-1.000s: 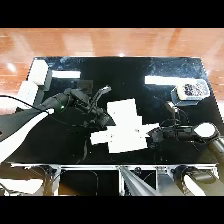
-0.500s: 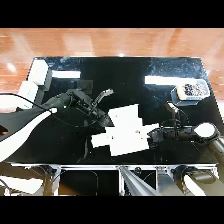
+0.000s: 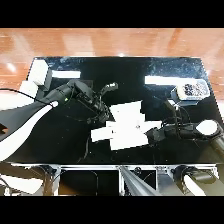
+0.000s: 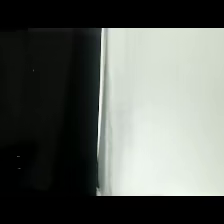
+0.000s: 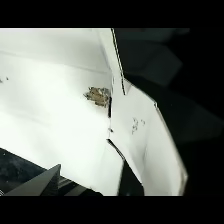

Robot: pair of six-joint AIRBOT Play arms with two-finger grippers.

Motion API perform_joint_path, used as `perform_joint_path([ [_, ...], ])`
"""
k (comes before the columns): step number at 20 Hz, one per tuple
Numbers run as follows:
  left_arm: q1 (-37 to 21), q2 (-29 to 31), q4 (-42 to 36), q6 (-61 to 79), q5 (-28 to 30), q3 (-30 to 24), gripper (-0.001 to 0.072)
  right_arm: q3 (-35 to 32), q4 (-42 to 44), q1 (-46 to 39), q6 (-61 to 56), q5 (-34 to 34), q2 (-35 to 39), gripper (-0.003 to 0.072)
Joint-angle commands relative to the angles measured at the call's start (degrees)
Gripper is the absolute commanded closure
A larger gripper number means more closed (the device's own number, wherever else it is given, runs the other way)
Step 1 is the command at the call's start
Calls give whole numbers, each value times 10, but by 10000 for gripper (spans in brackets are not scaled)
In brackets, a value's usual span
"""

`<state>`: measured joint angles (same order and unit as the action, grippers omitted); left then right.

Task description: Fold the box and place the chain.

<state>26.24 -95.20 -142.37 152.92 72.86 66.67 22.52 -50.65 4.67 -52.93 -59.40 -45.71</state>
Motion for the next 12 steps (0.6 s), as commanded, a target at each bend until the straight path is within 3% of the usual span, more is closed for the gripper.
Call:
perform_joint_path([
  [1, 1, 2, 83, 35, -5, 32, 694, 64, -73, 0, 5, -41, 0, 83],
  [4, 3, 8, 150, 35, -12, 32, 695, 124, -123, 0, 6, -101, 0, 83],
  [8, 2, 27, 164, 35, -17, 15, 695, 163, -90, 1, 28, -187, 0, 83],
  [12, 3, 104, 164, 43, -113, -70, 695, 163, -68, 1, 29, -150, 0, 83],
])
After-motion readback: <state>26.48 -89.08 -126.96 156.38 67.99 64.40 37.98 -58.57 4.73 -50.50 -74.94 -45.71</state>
